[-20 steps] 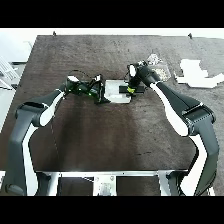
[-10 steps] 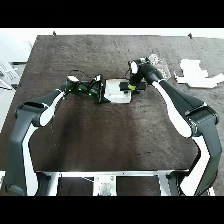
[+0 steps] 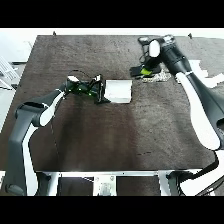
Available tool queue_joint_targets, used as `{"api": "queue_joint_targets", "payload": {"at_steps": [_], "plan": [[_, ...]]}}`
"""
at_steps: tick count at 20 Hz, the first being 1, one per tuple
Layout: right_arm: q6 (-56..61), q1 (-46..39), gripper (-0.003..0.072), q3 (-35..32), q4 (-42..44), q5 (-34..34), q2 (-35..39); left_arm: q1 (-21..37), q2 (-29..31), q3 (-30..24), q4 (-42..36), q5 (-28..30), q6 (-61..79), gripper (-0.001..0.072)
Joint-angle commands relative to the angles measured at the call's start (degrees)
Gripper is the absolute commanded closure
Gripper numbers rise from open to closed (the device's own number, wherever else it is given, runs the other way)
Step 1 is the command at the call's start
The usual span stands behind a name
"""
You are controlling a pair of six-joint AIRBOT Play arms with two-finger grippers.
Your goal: Fold the box and place the chain.
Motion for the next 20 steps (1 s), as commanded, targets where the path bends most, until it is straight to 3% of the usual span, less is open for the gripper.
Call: {"api": "queue_joint_targets", "payload": {"at_steps": [1, 5, 8, 20], "plan": [[-4.72, -6.71, 0.0250, -0.44, -2.19, -5.79, 1.27, 0.04, 0.02, 0.00, 0.00, 0.02, 0.00, 0.0343], [-11.50, -14.93, 0.0260, -0.42, 8.61, -16.46, -3.69, 0.04, 0.02, 0.00, 0.00, 0.04, 0.00, 0.0343], [-17.97, -16.94, 0.0271, -0.42, 14.38, -20.52, -7.69, 0.04, 0.02, 0.00, 0.00, 0.02, 0.00, 0.0343], [-24.74, -17.33, 0.0300, -0.15, 20.94, -22.56, -16.68, 0.04, 0.02, 0.00, 0.00, 0.15, 0.00, 0.0343]]}}
